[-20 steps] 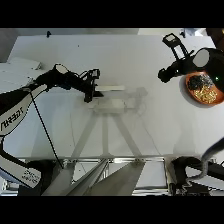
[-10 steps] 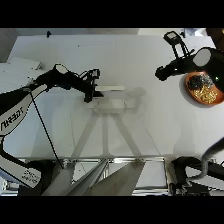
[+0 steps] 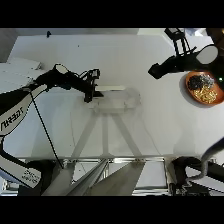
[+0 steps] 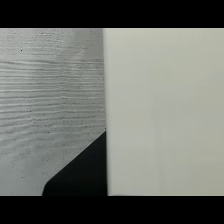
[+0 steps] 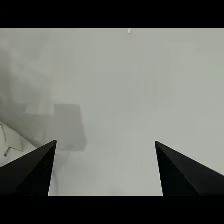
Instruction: Fold the box and place the chain.
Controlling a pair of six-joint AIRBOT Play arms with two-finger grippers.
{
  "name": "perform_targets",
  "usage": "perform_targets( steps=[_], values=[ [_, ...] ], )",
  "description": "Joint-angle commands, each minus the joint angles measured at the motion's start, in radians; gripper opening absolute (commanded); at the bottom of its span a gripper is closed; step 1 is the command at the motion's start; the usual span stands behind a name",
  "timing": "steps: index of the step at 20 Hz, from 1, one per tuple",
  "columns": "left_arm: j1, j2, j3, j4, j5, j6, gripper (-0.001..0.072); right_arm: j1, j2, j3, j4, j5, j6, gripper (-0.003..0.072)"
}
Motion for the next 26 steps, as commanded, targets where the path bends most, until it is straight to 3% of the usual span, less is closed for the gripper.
perform_targets(
  steps=[1, 5, 12, 15, 18, 22, 26],
  values=[
    [0.0, -0.001, 0.0, 0.0, 0.0, 0.0, 0.0015, 0.004, 0.061, 0.001, 0.125, 0.086, -0.183, 0.0709],
    [0.0, -0.001, 0.0, 0.0, 0.0, 0.0, 0.0015, 0.093, 0.145, 0.0, 0.118, 0.209, -0.377, 0.0715],
    [0.0, -0.001, 0.0, 0.0, 0.0, 0.0, 0.0015, 0.3, 0.22, -0.006, 0.129, 0.255, -0.371, 0.0691],
    [0.0, -0.001, 0.0, 0.0, 0.0, 0.0, 0.0015, 0.319, 0.262, -0.079, 0.161, 0.276, -0.317, 0.0691],
    [0.0, -0.001, 0.0, 0.0, 0.0, 0.0, 0.0015, 0.318, 0.323, -0.227, 0.148, 0.173, -0.355, 0.0691],
    [0.0, -0.001, 0.0, 0.0, 0.001, 0.0, 0.0015, 0.318, 0.346, -0.466, 0.151, -0.023, -0.635, 0.0691],
    [0.0, -0.001, 0.0, 0.0, 0.0, 0.0, 0.0015, 0.318, 0.34, -0.665, 0.274, -0.349, -0.892, 0.0691]
  ],
)
